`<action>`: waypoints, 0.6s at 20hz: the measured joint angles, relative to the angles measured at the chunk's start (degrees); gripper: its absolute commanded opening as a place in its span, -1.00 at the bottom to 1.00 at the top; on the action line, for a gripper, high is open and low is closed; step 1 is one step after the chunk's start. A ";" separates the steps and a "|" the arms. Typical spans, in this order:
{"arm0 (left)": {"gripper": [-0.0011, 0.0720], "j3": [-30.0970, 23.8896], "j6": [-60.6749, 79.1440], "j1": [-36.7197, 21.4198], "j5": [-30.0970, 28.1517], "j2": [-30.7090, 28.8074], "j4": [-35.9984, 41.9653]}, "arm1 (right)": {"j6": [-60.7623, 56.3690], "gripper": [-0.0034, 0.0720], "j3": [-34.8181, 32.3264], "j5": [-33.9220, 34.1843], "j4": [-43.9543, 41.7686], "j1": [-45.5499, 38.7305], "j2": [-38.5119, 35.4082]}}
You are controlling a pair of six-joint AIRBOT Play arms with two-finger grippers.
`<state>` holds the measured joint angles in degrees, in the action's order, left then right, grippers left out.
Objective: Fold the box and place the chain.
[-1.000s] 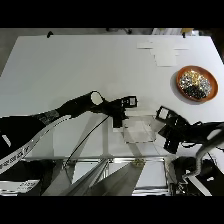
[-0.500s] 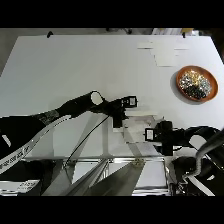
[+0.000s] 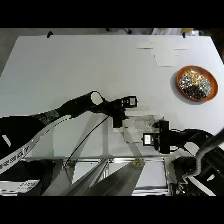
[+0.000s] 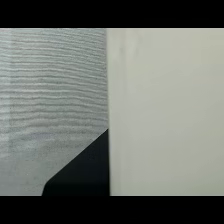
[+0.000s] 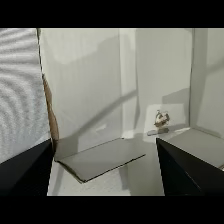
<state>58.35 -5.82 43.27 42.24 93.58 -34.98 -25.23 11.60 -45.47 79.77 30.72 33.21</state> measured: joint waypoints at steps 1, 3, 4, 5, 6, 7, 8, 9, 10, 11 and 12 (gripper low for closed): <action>-0.94 0.00 -0.02 0.00 0.00 0.00 0.00 | 0.02 0.92 0.22 0.35 0.24 0.00 0.00; -0.94 0.00 -0.02 0.00 0.00 0.00 0.00 | 0.02 0.92 1.25 0.90 0.63 -0.59 0.00; -0.94 0.02 -0.02 0.00 0.02 0.00 0.00 | 0.02 0.92 1.81 1.09 0.70 -1.16 0.00; -0.94 0.00 -0.02 0.00 0.00 0.00 0.00 | 0.02 0.92 2.38 1.11 0.81 -1.86 0.00; -0.94 0.02 -0.02 0.00 0.00 0.00 0.00 | 0.02 0.93 2.84 1.14 0.83 -2.49 0.00; -0.94 0.02 -0.02 0.00 0.00 0.00 0.00 | 0.02 0.92 3.37 1.09 0.87 -3.17 0.00; -0.94 0.00 -0.02 0.00 0.00 0.00 0.00 | 0.02 0.92 3.87 1.01 0.85 -3.74 0.00; -0.94 0.00 -0.02 0.00 0.00 0.00 0.00 | 0.02 0.92 4.44 0.72 0.85 -4.42 0.00; -0.94 0.02 -0.02 0.00 0.00 0.00 0.00 | 0.02 0.92 4.96 0.46 0.76 -5.07 0.09; -0.94 0.00 -0.02 0.00 0.00 0.00 0.00 | 0.04 0.92 5.51 0.24 0.35 -5.92 0.31; -0.94 0.00 -0.02 0.00 0.00 0.00 0.00 | 0.11 0.92 5.95 0.09 -0.50 -6.84 0.70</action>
